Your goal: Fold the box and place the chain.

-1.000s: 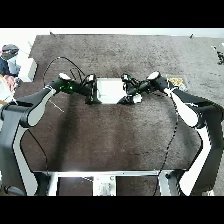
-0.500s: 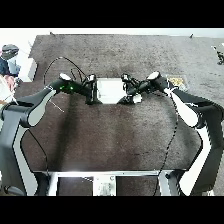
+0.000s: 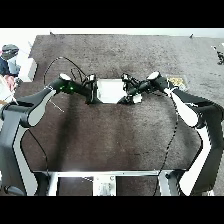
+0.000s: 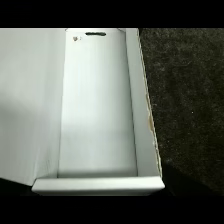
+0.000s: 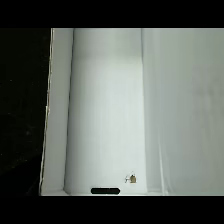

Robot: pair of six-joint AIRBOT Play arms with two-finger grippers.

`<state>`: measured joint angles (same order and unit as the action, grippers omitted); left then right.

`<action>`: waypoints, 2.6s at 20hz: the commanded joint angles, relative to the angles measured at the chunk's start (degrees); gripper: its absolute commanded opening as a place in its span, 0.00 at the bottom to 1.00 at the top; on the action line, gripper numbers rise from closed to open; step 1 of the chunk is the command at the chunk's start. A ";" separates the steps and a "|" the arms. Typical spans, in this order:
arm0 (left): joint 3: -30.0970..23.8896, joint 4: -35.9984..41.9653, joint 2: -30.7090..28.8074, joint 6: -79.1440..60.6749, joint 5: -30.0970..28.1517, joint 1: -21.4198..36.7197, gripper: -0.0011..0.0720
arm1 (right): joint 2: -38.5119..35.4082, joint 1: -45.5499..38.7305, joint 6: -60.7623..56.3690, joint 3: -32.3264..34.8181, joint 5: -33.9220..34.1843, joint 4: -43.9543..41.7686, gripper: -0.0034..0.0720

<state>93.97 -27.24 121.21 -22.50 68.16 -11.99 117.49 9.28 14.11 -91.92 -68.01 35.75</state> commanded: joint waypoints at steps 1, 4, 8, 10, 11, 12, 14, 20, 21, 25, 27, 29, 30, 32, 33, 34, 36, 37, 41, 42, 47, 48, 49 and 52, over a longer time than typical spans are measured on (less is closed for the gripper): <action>0.00 0.00 0.07 0.00 -0.20 0.02 0.68 | 0.02 0.04 0.00 0.02 -0.11 0.02 0.52; 0.00 0.02 0.07 0.04 -0.20 0.02 0.68 | 0.02 0.04 0.00 0.02 -0.11 0.02 0.52; 0.02 0.37 0.07 -0.02 -0.15 0.02 0.68 | 0.02 0.04 0.02 0.04 -0.11 0.02 0.52; 0.02 0.37 0.04 -0.02 -0.22 0.02 0.68 | 0.02 0.04 0.02 0.02 -0.11 0.02 0.52; 0.02 0.37 0.07 -0.02 -0.22 0.02 0.68 | 0.02 0.04 0.00 0.02 -0.09 0.02 0.52; 0.02 0.37 0.07 -0.02 -0.22 0.02 0.68 | 0.02 0.04 0.02 0.04 -0.11 0.02 0.52; 0.02 0.37 0.07 -0.02 -0.20 0.02 0.68 | 0.02 0.04 0.00 0.02 -0.11 0.02 0.52; 0.02 0.37 0.07 -0.02 -0.22 0.02 0.68 | 0.02 0.04 0.02 0.02 -0.11 0.02 0.52; 0.02 0.39 0.07 -0.02 -0.22 0.02 0.68 | 0.02 0.04 0.02 0.02 -0.09 0.02 0.52; 0.02 0.37 0.07 0.00 -0.17 0.02 0.68 | -0.15 -0.02 -0.02 -0.04 -0.13 -1.07 0.59; 0.02 0.37 0.07 -0.02 -0.24 0.02 0.68 | -0.46 -0.20 -0.33 -0.04 -0.11 -1.09 1.00; 0.02 0.35 0.07 -0.02 -0.24 0.02 0.68 | -0.59 -0.31 -0.44 -0.04 -0.13 -0.37 1.00; 0.02 0.35 0.07 -0.02 -0.24 0.02 0.68 | -0.70 -0.44 -0.44 -0.04 -0.13 0.09 1.00; 0.02 0.35 0.07 -0.02 -0.24 0.02 0.68 | -0.92 -0.85 -0.48 -0.04 -0.52 0.09 1.00; 0.02 0.35 0.07 0.00 -0.22 0.02 0.68 | -1.03 -1.14 -0.48 -0.04 -0.92 0.11 1.00; 0.02 0.35 0.07 -0.02 -0.22 0.02 0.68 | -1.11 -1.42 -0.48 -0.04 -1.46 0.52 1.00; 0.02 0.35 0.07 -0.02 -0.22 0.02 0.68 | -1.53 -2.12 -0.70 -0.04 -2.47 0.52 1.00; 0.02 0.35 0.07 -0.02 -0.22 0.02 0.68 | -1.99 -2.56 -0.72 -0.02 -2.75 0.72 1.00; 0.02 0.35 0.07 -0.02 -0.24 0.02 0.68 | -5.81 -4.07 -1.92 -0.04 -2.71 7.19 0.99; 0.02 0.35 0.07 -0.02 -0.22 0.02 0.68 | -7.04 -4.57 -3.45 -0.02 -2.75 8.66 1.00; 0.02 0.37 0.07 -0.02 -0.24 0.02 0.68 | -13.03 -6.95 -11.23 -0.02 -9.07 5.60 0.41; 0.02 0.35 0.07 -0.02 -0.24 0.02 0.68 | -13.46 -6.95 -11.23 -0.02 -10.95 1.70 0.14; 0.02 0.35 0.07 -0.02 -0.24 0.02 0.68 | -13.53 -6.62 -11.21 0.02 -11.58 -2.49 0.06; 0.02 0.37 0.07 -0.04 -0.28 0.02 0.68 | -12.87 -3.54 -11.19 0.17 -6.16 -7.32 0.06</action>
<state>94.00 -26.85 121.23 -22.50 67.90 -11.99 104.90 3.99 3.88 -91.81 -76.40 34.61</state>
